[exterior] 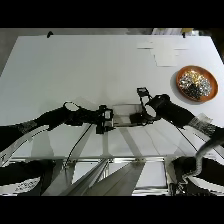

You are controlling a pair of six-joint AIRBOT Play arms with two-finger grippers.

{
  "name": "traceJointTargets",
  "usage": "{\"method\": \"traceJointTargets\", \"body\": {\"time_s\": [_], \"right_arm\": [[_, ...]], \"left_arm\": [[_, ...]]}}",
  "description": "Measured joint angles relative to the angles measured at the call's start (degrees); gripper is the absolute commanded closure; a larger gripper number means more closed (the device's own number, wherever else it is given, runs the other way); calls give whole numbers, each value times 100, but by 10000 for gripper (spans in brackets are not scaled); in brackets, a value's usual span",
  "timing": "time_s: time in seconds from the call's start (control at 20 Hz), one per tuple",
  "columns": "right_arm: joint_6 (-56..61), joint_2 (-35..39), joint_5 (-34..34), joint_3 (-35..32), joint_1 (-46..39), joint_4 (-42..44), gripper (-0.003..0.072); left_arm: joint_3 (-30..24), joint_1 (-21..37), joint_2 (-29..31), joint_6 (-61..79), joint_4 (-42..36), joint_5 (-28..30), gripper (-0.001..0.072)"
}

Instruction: Fold the box and place the chain.

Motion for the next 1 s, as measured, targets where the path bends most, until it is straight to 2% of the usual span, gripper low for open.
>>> {"method": "traceJointTargets", "body": {"time_s": [0.05,0.1,0.3,0.35,0.4,0.5,0.55,0.7,0.8,1.0], "right_arm": [[11,0,-11,0,0,39,596],[11,0,-11,0,2,28,665],[-42,0,-11,0,0,42,669],[-79,0,-11,0,0,37,640],[-136,0,-11,0,0,20,562],[-315,15,44,0,2,-31,350],[-435,42,83,-2,-2,-33,312],[-791,238,260,-4,2,31,306],[-1010,492,352,-4,-2,-9,241],[-1543,1213,472,52,-129,13,239]], "left_arm": [[0,0,0,0,0,0,641],[0,0,0,0,0,2,641],[-2,0,-2,-22,-9,0,641],[-2,0,0,-22,-9,0,641],[-2,-2,0,-13,-7,2,641],[0,-2,0,9,7,-2,641],[0,-2,0,13,11,-2,641],[0,0,0,9,7,-2,641],[0,0,0,0,2,0,641],[0,0,0,-2,0,0,641]]}}
